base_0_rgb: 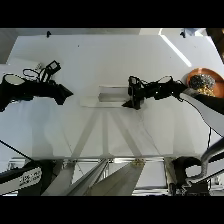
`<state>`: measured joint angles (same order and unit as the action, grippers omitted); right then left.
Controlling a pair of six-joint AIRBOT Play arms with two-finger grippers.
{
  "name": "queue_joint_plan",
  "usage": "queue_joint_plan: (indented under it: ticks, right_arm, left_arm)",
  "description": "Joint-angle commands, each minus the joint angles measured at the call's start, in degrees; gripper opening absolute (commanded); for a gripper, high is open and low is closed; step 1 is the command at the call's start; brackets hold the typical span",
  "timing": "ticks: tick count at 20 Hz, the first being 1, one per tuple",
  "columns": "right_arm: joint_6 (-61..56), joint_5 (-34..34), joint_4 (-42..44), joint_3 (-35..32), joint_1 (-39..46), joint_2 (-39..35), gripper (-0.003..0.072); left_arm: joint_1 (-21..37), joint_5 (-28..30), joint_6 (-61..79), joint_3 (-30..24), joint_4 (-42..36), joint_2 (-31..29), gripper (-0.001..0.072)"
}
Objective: Fold the box and place the chain.
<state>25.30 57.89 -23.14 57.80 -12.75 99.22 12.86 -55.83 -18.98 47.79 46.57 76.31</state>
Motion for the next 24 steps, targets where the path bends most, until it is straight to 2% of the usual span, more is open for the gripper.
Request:
queue_joint_plan:
  ticks: [1,7,12,18,24]
  right_arm:
    - [0.02,0.00,0.00,0.04,-0.02,0.00,0.0532]
    - [0.02,0.00,0.00,0.04,-0.02,0.00,0.0532]
    - [0.02,0.00,0.00,0.04,-0.02,0.00,0.0532]
    - [0.02,0.00,0.00,0.04,-0.02,0.00,0.0532]
    - [0.02,0.00,0.00,0.04,-0.02,0.00,0.0532]
  left_arm:
    - [-4.90,1.77,-17.20,-0.44,9.64,-0.26,0.0007]
    - [-12.72,3.72,-27.15,-0.44,11.87,1.53,0.0005]
    - [-12.96,3.72,-31.26,-0.44,17.53,1.57,0.0005]
    - [-7.82,3.15,-31.65,-0.44,13.90,2.08,0.0005]
    - [-9.79,3.32,-28.81,-0.46,2.54,6.47,0.0005]
